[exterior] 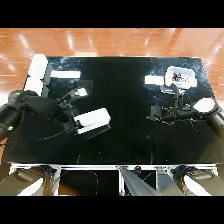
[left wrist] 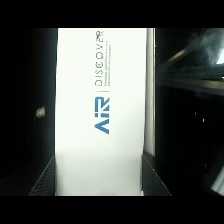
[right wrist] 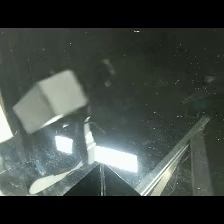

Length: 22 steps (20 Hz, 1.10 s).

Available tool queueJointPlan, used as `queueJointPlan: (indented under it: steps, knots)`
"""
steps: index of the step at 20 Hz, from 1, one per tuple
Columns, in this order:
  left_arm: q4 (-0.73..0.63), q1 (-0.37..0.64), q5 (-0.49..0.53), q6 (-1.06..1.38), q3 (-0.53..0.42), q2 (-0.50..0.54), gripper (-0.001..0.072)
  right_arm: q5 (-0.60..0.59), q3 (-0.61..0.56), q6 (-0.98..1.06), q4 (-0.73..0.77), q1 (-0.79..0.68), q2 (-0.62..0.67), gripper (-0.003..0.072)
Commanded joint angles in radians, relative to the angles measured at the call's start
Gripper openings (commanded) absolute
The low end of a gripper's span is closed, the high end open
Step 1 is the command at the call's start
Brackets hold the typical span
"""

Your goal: Fold the box and place the chain.

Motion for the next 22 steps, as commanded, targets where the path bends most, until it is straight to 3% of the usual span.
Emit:
queueJointPlan:
  steps: [1, 4, 7, 11, 18, 22]
  knots:
    - [0.137, 0.149, 0.205, -0.144, 0.000, 0.079, 0.0019, 0.005, 0.000, -0.018, 0.000, 0.000, 0.001, 0.0031]
    - [0.192, 0.330, 0.274, -0.177, -0.014, 0.152, 0.0019, 0.006, 0.000, -0.020, 0.000, 0.000, 0.001, 0.0032]
    - [0.193, 0.547, 0.235, -0.179, -0.042, 0.212, 0.0019, 0.007, 0.000, -0.042, 0.000, 0.000, 0.001, 0.0032]
    - [0.156, 0.780, 0.110, -0.219, -0.055, 0.191, 0.0019, 0.004, 0.000, -0.077, -0.002, 0.000, 0.001, 0.0032]
    - [0.297, 0.958, 0.080, -0.201, -0.051, 0.036, 0.0019, 0.004, 0.000, -0.077, -0.003, 0.000, 0.001, 0.0031]
    - [0.320, 1.036, -0.051, -0.188, -0.023, 0.029, 0.0021, 0.002, 0.000, -0.077, -0.003, 0.000, 0.000, 0.0032]
